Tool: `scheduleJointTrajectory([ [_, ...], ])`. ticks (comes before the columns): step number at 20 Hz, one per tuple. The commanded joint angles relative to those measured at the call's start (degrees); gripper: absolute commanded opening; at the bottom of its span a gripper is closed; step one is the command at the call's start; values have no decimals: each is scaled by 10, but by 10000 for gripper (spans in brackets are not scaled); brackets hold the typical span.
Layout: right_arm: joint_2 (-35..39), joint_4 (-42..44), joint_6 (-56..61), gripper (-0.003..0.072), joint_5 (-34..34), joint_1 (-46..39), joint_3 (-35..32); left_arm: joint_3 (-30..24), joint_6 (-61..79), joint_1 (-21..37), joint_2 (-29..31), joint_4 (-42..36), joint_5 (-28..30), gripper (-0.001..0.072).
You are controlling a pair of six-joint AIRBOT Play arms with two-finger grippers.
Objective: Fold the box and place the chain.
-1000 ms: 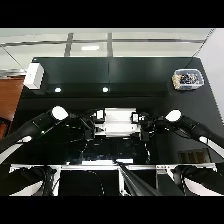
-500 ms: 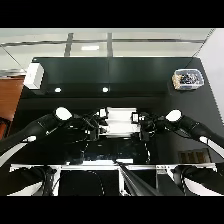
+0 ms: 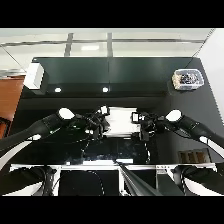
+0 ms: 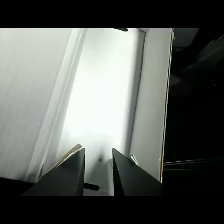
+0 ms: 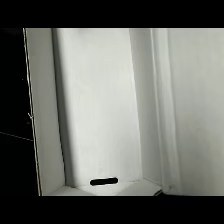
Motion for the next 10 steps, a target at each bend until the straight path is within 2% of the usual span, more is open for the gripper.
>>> scheduleJointTrajectory([
  [1,0,0,0,453,0,0,0,0,0,0,-2,-2,0,223],
  [3,0,0,0,453,0,0,0,0,0,0,-2,-2,0,353],
  [4,0,0,0,453,0,0,0,0,0,0,-2,-2,0,353],
  [5,0,0,0,453,0,0,0,0,0,0,-2,-2,0,332],
  [6,0,0,0,453,0,0,0,0,0,0,-2,0,-3,200],
  [7,0,0,0,453,0,0,0,0,0,0,-2,0,-9,248],
  [8,0,0,0,453,0,0,0,0,0,0,-2,0,-10,416],
  [9,0,0,0,453,0,0,0,0,0,0,-2,2,-9,441],
  [10,0,0,0,453,0,0,0,1,-1,0,-1,10,-4,422],
])
